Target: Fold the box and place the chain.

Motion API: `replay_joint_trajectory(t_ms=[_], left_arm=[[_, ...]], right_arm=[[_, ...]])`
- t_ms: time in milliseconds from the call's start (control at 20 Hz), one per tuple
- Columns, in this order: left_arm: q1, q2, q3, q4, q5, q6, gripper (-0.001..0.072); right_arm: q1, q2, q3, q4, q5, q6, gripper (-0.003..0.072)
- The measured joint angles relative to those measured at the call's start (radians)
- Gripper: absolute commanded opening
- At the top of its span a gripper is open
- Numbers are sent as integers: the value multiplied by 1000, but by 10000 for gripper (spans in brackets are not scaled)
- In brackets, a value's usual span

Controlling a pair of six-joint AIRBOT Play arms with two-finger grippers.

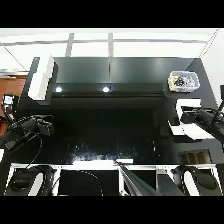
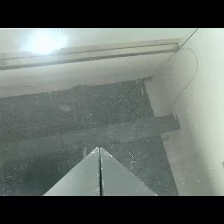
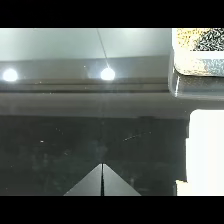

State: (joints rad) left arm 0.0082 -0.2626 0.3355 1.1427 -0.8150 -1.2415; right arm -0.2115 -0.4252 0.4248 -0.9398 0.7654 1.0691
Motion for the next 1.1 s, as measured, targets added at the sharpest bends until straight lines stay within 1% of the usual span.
replay_joint_trajectory(t_ms=[650, 750, 850, 900, 950, 1000, 1050, 1100], left_arm=[[0, 0, 0, -1, 11, 0, 32], [0, -1, -2, -3, 63, 0, 32], [0, -2, -9, -4, 135, 0, 32], [0, -7, -15, -11, 189, 0, 34], [0, -17, -20, -26, 244, 0, 92], [-1, -34, -21, -48, 306, 1, 272], [-5, -59, -16, -68, 344, 12, 462], [-18, -98, -2, -85, 372, 48, 678]], right_arm=[[0, 0, 0, 0, 0, 0, 20], [0, 0, 0, 0, -6, 0, 19], [0, 0, 0, 0, -50, 0, 19], [0, 0, 0, 1, -77, 0, 20], [0, 0, 0, 2, -105, 0, 19], [0, 0, 0, 8, -132, 0, 19], [0, 0, 0, 22, -162, 0, 20], [0, 0, 0, 45, -191, -2, 20]])
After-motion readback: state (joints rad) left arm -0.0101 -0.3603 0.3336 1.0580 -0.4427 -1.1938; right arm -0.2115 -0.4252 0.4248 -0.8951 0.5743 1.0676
